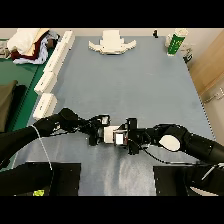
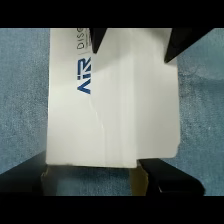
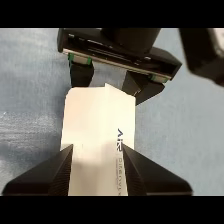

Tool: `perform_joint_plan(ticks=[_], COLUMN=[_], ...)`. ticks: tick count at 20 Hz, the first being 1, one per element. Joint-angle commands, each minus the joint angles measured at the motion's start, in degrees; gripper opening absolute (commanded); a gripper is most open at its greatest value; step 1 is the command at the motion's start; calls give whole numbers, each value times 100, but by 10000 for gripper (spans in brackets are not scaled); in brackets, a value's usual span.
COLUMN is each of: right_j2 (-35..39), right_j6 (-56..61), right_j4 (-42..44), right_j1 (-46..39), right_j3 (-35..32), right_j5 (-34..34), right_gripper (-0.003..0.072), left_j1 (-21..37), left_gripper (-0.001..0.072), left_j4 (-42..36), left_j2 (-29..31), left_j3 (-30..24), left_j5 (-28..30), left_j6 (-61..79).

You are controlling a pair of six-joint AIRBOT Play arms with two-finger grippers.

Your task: Fold the box.

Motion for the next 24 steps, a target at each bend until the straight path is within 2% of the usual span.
perform_joint_plan(ticks=[1, 9, 11, 21, 23, 24], right_j2=[-238, -267, -234, -33, -59, -92], right_j6=[-361, -376, -372, -361, -356, -352], right_j4=[-55, -387, -385, -382, -378, -374], right_j1=[20, 17, 17, 17, 17, 17], right_j3=[-9, -7, -4, 2, 2, 2], right_j5=[-352, -678, -741, -802, -796, -787], right_gripper=[477, 475, 435, 435, 389, 390], left_j1=[-2, -2, -2, -2, -2, -2], left_gripper=[512, 512, 512, 512, 512, 512], left_j4=[2, 2, 2, 2, 2, 2], left_j2=[-2, -2, -2, -2, -4, -2], left_j3=[0, -2, 0, -2, 0, 0], left_j5=[2, 0, 0, 2, 2, 2], left_j6=[2, 0, 2, 2, 0, 0])
